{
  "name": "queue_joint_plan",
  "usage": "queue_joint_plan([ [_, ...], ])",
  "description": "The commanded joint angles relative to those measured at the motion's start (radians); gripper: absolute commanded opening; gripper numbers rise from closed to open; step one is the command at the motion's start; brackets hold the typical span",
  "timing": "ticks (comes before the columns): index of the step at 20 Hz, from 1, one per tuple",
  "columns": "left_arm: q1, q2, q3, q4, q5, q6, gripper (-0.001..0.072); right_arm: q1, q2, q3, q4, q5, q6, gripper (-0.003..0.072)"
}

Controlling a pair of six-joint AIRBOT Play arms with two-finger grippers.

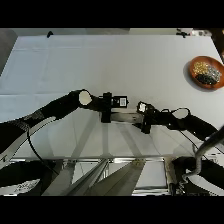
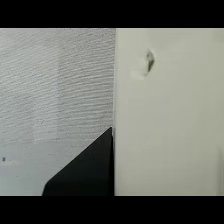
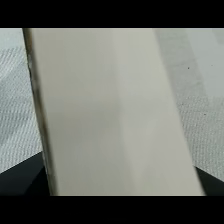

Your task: Fold the box and place the chain.

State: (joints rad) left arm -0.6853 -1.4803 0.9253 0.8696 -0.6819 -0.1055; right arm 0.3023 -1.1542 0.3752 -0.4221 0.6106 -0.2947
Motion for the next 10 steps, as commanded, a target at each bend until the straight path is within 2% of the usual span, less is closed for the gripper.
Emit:
queue_joint_plan([
  [1,0.001,0.000,0.000,0.000,0.001,-0.001,0.0014,0.000,0.000,0.000,-0.049,-0.019,0.034,0.0502],
  [2,0.001,0.000,0.000,0.000,0.001,-0.001,0.0014,0.000,-0.002,0.000,-0.049,-0.029,0.036,0.0462],
  [3,0.001,0.000,0.000,0.000,0.001,-0.001,0.0014,0.000,-0.004,0.000,-0.049,-0.032,0.036,0.0455],
  [10,0.001,0.000,0.000,0.000,0.001,-0.007,0.0014,0.000,-0.026,0.000,-0.050,-0.061,0.054,0.0454],
])
